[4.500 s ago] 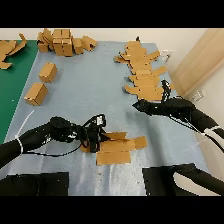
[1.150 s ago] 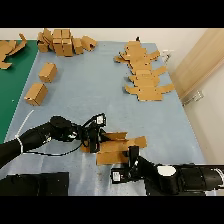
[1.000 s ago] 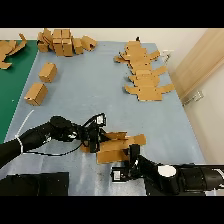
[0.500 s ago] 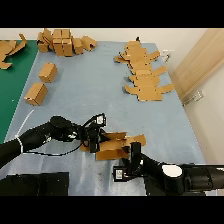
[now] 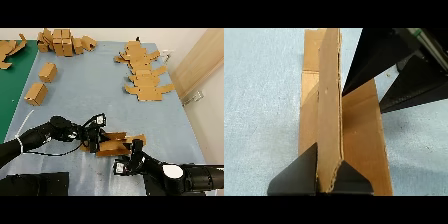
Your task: Fold the box.
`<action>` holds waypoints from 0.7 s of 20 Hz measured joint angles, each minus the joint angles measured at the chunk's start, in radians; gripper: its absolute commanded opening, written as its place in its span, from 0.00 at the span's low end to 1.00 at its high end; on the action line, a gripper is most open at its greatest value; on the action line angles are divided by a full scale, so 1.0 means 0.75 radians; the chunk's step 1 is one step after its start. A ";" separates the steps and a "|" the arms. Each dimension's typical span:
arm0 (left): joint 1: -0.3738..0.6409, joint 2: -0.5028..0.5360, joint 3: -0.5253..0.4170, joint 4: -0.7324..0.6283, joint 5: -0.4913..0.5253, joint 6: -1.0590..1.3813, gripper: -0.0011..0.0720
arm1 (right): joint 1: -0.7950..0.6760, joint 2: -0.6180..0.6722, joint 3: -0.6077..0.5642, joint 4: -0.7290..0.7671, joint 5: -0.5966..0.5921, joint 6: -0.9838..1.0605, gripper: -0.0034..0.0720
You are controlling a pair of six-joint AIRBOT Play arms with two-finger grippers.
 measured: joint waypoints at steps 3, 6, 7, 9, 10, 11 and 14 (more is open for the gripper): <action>0.000 0.000 0.000 0.000 0.000 -0.001 0.03 | 0.000 0.000 0.000 -0.001 -0.007 0.055 0.71; 0.000 0.000 0.000 0.000 -0.001 -0.001 0.03 | 0.000 0.000 0.000 -0.002 -0.013 0.080 0.72; 0.000 0.000 0.000 0.000 -0.001 -0.001 0.03 | 0.000 0.001 0.000 -0.001 -0.016 0.086 1.00; 0.000 0.000 0.000 0.000 -0.001 -0.001 0.03 | 0.000 0.002 0.000 0.014 -0.021 0.097 1.00; 0.000 0.000 0.000 0.000 -0.001 -0.001 0.03 | 0.000 0.002 0.000 0.027 -0.021 0.104 1.00; 0.000 0.000 0.000 0.000 -0.001 -0.001 0.03 | 0.000 0.003 0.000 0.037 -0.022 0.111 1.00; 0.000 0.000 0.000 0.000 -0.001 -0.001 0.03 | 0.000 0.003 0.000 0.057 -0.032 0.125 1.00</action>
